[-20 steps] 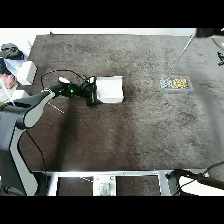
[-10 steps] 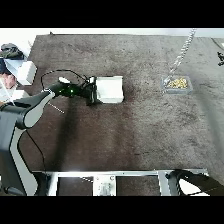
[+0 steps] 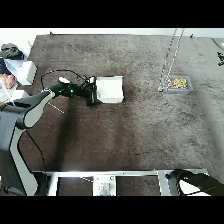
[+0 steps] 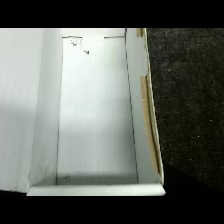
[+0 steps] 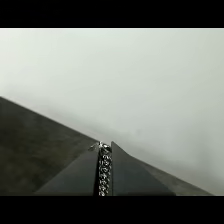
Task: Fold the box and place the chain.
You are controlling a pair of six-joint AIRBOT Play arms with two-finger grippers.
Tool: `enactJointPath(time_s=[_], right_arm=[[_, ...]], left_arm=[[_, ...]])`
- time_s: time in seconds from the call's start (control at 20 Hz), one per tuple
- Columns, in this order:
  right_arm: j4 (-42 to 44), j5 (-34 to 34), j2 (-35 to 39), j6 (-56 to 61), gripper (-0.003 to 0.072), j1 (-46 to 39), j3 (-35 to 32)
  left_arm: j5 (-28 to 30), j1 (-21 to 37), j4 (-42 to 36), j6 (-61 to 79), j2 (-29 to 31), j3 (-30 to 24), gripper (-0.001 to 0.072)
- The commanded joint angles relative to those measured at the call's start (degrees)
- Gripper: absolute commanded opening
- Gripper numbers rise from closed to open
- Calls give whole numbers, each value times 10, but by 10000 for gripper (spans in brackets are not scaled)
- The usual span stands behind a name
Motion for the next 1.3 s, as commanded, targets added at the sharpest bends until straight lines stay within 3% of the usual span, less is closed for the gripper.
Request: enactJointPath(time_s=[0.0, 0.2, 0.5, 0.7, 0.85, 1.05, 1.25], right_arm=[[49, 12, 0, -46, -24, 47, 0], [48, -58, -1, -64, -25, 96, 6], [49, -74, -18, -77, -25, 134, 42], [70, -129, -39, -88, -26, 139, 62], [70, -91, -52, -87, -25, 150, 85], [103, 47, -66, -87, -25, 150, 85], [137, 123, -95, -87, -24, 150, 84]], left_arm=[[0, 0, 0, 0, 0, 0, 235], [0, 0, 0, 0, 0, 0, 235], [0, 0, 0, 0, 0, 0, 236], [0, 0, 0, 0, 0, 0, 236], [0, 0, 0, 0, 0, 0, 235], [0, 0, 0, 0, 0, 0, 236], [0, 0, 0, 0, 0, 0, 236]])
